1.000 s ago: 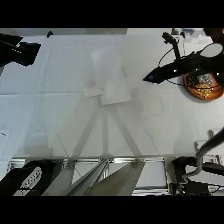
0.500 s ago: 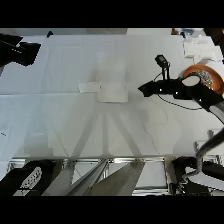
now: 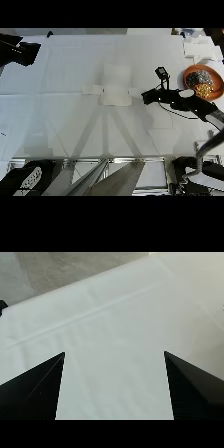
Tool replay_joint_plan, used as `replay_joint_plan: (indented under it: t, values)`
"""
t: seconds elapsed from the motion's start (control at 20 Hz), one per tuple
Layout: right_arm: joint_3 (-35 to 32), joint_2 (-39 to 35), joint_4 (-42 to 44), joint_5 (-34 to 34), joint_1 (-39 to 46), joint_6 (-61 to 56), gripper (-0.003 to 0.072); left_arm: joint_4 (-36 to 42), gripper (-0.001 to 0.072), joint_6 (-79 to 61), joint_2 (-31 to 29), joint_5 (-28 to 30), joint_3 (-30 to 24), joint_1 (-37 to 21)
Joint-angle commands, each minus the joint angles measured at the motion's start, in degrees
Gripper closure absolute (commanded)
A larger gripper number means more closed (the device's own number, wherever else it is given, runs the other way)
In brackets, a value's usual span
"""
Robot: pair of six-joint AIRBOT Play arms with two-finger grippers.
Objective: Fold the box and place the chain.
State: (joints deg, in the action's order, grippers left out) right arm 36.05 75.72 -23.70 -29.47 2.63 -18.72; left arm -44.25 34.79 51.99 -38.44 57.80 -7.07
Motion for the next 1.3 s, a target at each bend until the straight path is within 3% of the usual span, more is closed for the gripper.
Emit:
replay_joint_plan:
  t: [0.0,1.1,1.25]
  values:
    - [-0.28,-0.04,0.61,-1.4,-0.07,1.01,0.0672,0.0,0.0013,-0.02,-0.04,0.0,0.0,0.02]
    - [-0.28,-0.04,0.59,-1.84,-0.07,1.01,0.0672,0.24,0.0012,0.0,-0.02,0.46,0.0,0.02]
    - [-0.28,-0.04,0.57,-1.86,-0.07,1.01,0.0672,4.94,0.0013,0.17,-0.04,-0.22,0.0,0.02]
